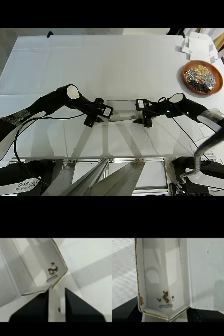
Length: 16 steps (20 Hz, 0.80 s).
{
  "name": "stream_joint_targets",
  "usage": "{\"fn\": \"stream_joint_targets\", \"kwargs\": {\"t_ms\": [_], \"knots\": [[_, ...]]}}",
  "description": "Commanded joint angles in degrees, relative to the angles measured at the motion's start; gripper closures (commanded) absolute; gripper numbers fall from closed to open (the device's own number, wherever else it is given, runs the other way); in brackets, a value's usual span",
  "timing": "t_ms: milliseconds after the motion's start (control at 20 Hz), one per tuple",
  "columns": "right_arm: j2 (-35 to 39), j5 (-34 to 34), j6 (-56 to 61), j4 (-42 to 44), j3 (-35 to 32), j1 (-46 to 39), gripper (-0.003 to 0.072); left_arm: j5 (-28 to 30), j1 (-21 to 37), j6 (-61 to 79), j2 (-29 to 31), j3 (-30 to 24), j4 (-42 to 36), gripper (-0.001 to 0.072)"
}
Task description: Fold the box and place the chain.
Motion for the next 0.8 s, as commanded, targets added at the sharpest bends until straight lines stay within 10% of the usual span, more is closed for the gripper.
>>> {"fn": "stream_joint_targets", "kwargs": {"t_ms": [0,750], "knots": [[0.0,0.0,0.02,0.02,0.04,0.04,0.0233,1.66,-0.61,-0.79,-0.04,-0.04,-0.31,0.0582],[0.0,0.02,0.02,0.02,0.04,0.04,0.0233,8.22,-4.5,-10.8,-1.97,-0.04,-5.05,0.055]]}}
